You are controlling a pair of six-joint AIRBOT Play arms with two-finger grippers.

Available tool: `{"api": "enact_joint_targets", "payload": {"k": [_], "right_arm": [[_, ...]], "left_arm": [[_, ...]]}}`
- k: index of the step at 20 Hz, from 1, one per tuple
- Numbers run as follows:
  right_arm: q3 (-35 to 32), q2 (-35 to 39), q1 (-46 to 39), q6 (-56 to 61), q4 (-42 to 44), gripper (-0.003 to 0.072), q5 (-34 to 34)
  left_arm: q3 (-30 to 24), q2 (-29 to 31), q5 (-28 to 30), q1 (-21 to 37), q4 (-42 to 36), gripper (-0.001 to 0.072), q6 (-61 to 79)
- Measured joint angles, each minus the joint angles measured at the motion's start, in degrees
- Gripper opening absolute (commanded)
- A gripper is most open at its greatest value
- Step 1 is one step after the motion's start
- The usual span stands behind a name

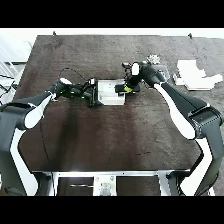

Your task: Fold the box and place the chain.

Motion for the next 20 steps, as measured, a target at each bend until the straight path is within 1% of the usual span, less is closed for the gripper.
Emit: {"api": "enact_joint_targets", "payload": {"k": [1,3,4,5,6,13,15,17,18,19,20], "right_arm": [[0.13,-0.15,0.07,0.59,-0.52,0.0419,0.17],[0.42,-0.37,0.15,2.16,-1.95,0.0376,0.44],[0.57,-0.44,0.15,2.97,-2.62,0.0377,0.46],[0.74,-0.52,0.15,3.48,-3.26,0.0356,0.55],[0.83,-0.59,0.15,4.02,-3.61,0.0298,0.68],[1.05,-0.83,1.18,7.48,-4.44,0.0256,1.62],[1.05,-1.01,1.42,7.87,-4.17,0.0217,1.68],[1.05,-1.2,1.6,8.17,-3.54,0.0207,1.97],[1.05,-1.27,1.64,8.26,-3.19,0.0153,1.99],[1.05,-1.31,1.66,8.44,-3.15,0.0152,2.08],[1.05,-1.38,1.64,8.48,-2.93,0.011,2.1]], "left_arm": [[0.0,0.0,-0.02,0.0,0.0,0.0336,0.0],[0.0,0.0,-0.07,0.0,0.0,0.0336,0.0],[0.0,0.0,-0.09,0.0,0.0,0.0336,0.0],[0.0,0.0,-0.09,0.0,0.0,0.0336,-0.02],[0.0,0.0,-0.11,0.0,0.0,0.0336,-0.04],[0.0,0.0,-0.28,0.0,0.02,0.0336,0.02],[0.0,0.0,-0.26,0.0,0.02,0.0336,0.02],[0.0,0.0,-0.26,0.0,0.02,0.0337,0.02],[0.0,0.0,-0.24,0.0,0.02,0.0336,0.02],[0.0,0.0,-0.24,0.0,0.02,0.0336,0.02],[0.0,0.0,-0.24,0.0,0.02,0.0336,0.02]]}}
